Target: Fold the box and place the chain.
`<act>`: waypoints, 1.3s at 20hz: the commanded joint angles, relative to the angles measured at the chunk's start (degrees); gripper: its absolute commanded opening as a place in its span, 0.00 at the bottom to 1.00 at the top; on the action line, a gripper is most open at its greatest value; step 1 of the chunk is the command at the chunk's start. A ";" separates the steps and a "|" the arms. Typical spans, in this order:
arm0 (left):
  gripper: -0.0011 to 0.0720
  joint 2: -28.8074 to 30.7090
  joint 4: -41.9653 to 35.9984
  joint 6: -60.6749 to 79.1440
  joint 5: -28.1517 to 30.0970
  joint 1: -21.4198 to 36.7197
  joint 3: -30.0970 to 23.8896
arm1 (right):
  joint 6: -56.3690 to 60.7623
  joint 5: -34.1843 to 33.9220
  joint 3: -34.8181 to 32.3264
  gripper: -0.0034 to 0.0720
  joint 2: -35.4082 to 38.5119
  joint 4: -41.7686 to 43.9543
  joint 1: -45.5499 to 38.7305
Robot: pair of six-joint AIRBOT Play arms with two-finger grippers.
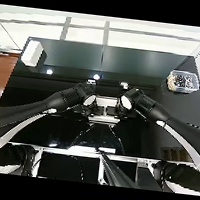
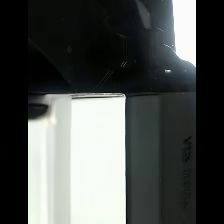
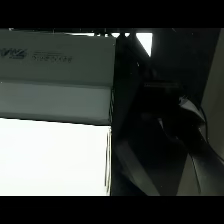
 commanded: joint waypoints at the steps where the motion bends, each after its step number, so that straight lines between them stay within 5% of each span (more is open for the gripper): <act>1: 0.05 0.00 0.02 0.15 0.09 0.04 0.00 | -0.09 -0.17 0.02 0.07 0.02 0.26 0.07; 2: 0.05 0.00 0.02 0.13 0.07 0.04 0.00 | -0.09 -0.22 0.02 0.18 0.04 0.33 0.00; 3: 0.05 0.00 0.04 0.15 0.07 0.04 0.00 | -0.09 -0.20 0.09 0.44 0.09 0.33 -0.22; 4: 0.05 0.00 0.02 0.13 0.07 0.04 0.00 | -1.09 -0.20 0.28 0.50 0.33 0.33 -0.61; 10: 0.05 0.00 0.04 0.13 0.09 0.07 0.00 | -11.02 2.82 1.33 0.50 12.37 -1.90 -1.53; 15: 0.05 0.00 0.04 0.15 0.00 0.11 0.00 | -11.30 9.40 0.07 0.50 26.97 -33.73 -5.16; 17: 0.05 0.00 0.04 0.13 0.09 0.11 0.00 | -11.19 5.86 -1.84 0.50 28.00 -42.93 -10.62; 19: 0.05 0.00 0.04 0.13 0.09 0.13 0.00 | -9.68 -5.68 -5.46 0.54 27.87 -42.73 -19.78; 20: 0.05 0.00 0.04 0.13 0.09 0.11 0.00 | -5.99 -13.00 -8.00 0.91 27.63 -42.49 -24.92; 21: 0.05 0.00 0.04 0.15 0.09 0.11 0.00 | -4.66 -19.30 -9.90 0.99 26.80 -40.96 -29.57; 24: 0.05 0.00 0.07 0.13 0.07 0.11 0.00 | -4.70 -29.55 -9.57 0.99 19.28 -32.44 -42.27; 26: 0.05 0.00 0.07 0.13 0.07 0.11 0.00 | -5.33 -28.83 -3.50 0.99 11.72 -26.47 -48.30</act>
